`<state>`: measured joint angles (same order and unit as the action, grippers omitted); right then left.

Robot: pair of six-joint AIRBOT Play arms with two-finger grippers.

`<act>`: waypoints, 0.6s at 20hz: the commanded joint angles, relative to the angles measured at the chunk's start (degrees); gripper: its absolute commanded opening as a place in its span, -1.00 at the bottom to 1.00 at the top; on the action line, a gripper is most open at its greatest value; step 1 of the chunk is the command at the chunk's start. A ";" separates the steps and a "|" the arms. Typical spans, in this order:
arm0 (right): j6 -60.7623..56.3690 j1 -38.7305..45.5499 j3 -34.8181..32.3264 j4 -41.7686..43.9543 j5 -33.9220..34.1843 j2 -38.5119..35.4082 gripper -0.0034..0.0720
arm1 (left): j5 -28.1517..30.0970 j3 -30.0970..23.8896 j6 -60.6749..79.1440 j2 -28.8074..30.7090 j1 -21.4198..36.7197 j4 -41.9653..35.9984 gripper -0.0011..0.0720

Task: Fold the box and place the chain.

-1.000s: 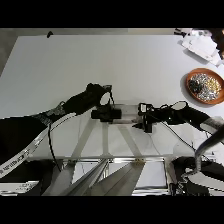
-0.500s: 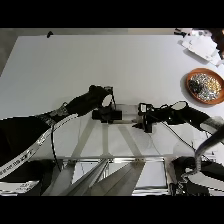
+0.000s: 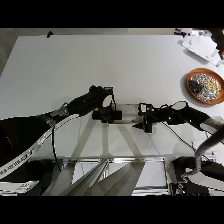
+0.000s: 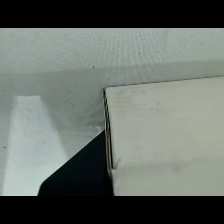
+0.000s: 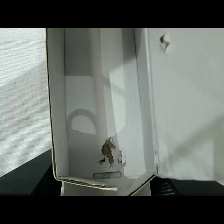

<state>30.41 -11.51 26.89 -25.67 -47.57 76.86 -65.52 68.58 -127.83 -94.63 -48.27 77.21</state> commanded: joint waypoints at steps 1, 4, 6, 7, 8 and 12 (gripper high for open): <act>0.04 -0.04 0.00 0.02 0.02 0.00 -0.11 | 0.13 0.02 0.31 0.07 -0.04 -0.24 -0.96; 0.04 -0.04 0.00 0.00 0.02 0.00 -0.11 | 0.13 0.02 0.31 0.20 -0.04 -0.59 -0.78; 0.04 -0.04 0.00 0.02 0.02 0.00 -0.11 | -0.63 0.02 0.35 0.66 -0.07 -1.07 -0.15; 0.04 -0.04 0.00 0.02 0.02 0.00 -0.11 | -1.03 0.02 0.59 1.22 -0.13 -1.09 0.19; 0.04 -0.04 0.00 0.02 0.04 0.00 -0.11 | -1.14 0.02 1.49 2.12 -0.20 -0.79 0.33; 0.04 -0.04 0.00 0.00 0.02 0.00 -0.11 | -1.40 0.00 5.40 6.93 0.13 0.44 0.39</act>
